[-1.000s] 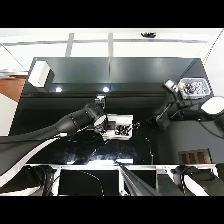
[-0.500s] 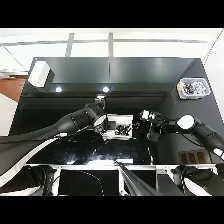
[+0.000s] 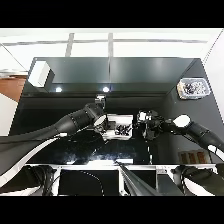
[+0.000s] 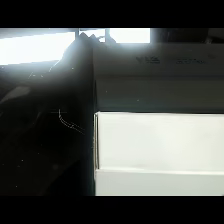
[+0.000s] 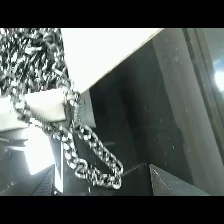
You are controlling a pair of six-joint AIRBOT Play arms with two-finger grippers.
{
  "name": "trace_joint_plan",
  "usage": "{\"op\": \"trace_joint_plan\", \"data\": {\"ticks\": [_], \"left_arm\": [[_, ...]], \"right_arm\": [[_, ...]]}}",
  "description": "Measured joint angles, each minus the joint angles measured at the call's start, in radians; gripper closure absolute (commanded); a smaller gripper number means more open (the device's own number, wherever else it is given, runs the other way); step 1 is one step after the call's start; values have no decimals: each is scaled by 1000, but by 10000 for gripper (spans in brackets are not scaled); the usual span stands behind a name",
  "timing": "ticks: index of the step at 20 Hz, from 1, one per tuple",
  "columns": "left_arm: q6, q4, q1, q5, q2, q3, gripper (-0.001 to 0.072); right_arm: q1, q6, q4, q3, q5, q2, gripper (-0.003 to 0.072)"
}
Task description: Fold the box and place the chain.
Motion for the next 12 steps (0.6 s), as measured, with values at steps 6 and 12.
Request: {"op": "trace_joint_plan", "data": {"ticks": [6, 12], "left_arm": [[0, 0, 0, 0, 0, 0, 673], [0, 0, 0, 0, 0, 0, 672]], "right_arm": [[1, -17, 25, 0, -7, -27, 617], [0, 18, 19, 0, -18, 42, 636]]}}
